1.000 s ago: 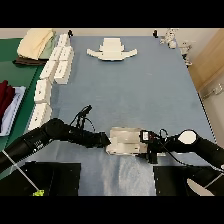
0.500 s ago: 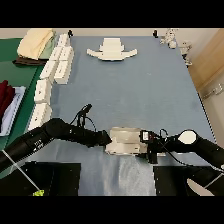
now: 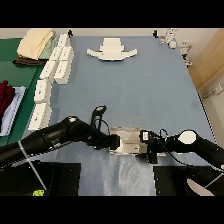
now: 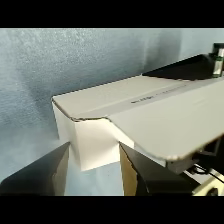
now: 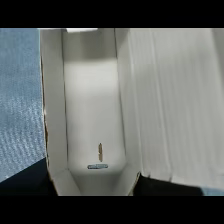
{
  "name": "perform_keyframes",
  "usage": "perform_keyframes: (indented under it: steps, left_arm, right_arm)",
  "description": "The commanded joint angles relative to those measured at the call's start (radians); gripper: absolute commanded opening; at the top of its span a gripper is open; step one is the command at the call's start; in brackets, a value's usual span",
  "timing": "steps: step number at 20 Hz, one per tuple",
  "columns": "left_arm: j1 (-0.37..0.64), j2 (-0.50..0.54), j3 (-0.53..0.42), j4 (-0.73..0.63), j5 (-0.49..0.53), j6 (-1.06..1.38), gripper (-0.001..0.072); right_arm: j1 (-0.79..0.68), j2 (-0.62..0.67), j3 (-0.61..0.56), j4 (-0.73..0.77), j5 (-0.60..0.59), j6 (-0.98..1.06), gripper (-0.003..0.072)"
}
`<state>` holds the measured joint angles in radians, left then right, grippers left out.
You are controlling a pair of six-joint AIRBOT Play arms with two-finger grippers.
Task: Fold the box.
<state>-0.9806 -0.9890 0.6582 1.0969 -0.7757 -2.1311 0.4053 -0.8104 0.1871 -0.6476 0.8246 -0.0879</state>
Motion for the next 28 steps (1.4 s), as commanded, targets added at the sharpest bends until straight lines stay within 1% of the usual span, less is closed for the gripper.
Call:
perform_keyframes:
  steps: [1, 3, 5, 7, 8, 15, 19, 20, 21, 22, 23, 28]
  left_arm:
    - [-0.082, -0.089, 0.089, 0.179, -0.086, -0.23, 0.0467]
    - [-0.099, -0.123, 0.134, 0.245, -0.156, -0.301, 0.0467]
    - [-0.098, -0.159, 0.17, 0.257, -0.206, -0.323, 0.0466]
    - [-0.098, -0.19, 0.192, 0.257, -0.209, -0.336, 0.0457]
    - [-0.098, -0.206, 0.2, 0.264, -0.21, -0.351, 0.0407]
    - [-0.099, -0.328, 0.265, 0.27, -0.259, -0.358, 0.0398]
    - [-0.112, -0.363, 0.288, 0.291, -0.27, -0.405, 0.0397]
    - [-0.115, -0.366, 0.288, 0.298, -0.274, -0.409, 0.034]
    - [-0.117, -0.369, 0.289, 0.303, -0.274, -0.41, 0.0341]
    - [-0.117, -0.37, 0.289, 0.303, -0.274, -0.41, 0.0267]
    - [-0.117, -0.37, 0.289, 0.31, -0.274, -0.408, 0.0017]
    - [-0.122, -0.37, 0.289, 0.318, -0.284, -0.446, 0.0013]
  right_arm:
    - [0.0, 0.0, 0.001, 0.0, 0.0, 0.0, 0.057]
    - [0.0, 0.0, 0.001, 0.0, 0.0, 0.0, 0.057]
    - [0.0, 0.0, 0.001, 0.0, 0.0, 0.0, 0.057]
    - [0.0, 0.0, 0.001, 0.0, 0.0, 0.0, 0.0571]
    - [0.0, 0.0, 0.001, 0.0, 0.0, 0.0, 0.057]
    - [0.0, 0.0, 0.001, 0.0, 0.0, 0.0, 0.057]
    - [0.0, 0.0, 0.001, 0.0, 0.0, 0.0, 0.057]
    - [0.0, 0.0, 0.001, 0.0, 0.0, 0.0, 0.057]
    - [0.0, 0.0, 0.001, 0.0, 0.0, 0.0, 0.057]
    - [0.0, 0.0, 0.001, 0.0, 0.0, 0.0, 0.057]
    - [0.0, 0.0, 0.001, 0.0, 0.0, 0.0, 0.0571]
    - [0.0, 0.0, 0.001, 0.0, 0.0, 0.0, 0.057]
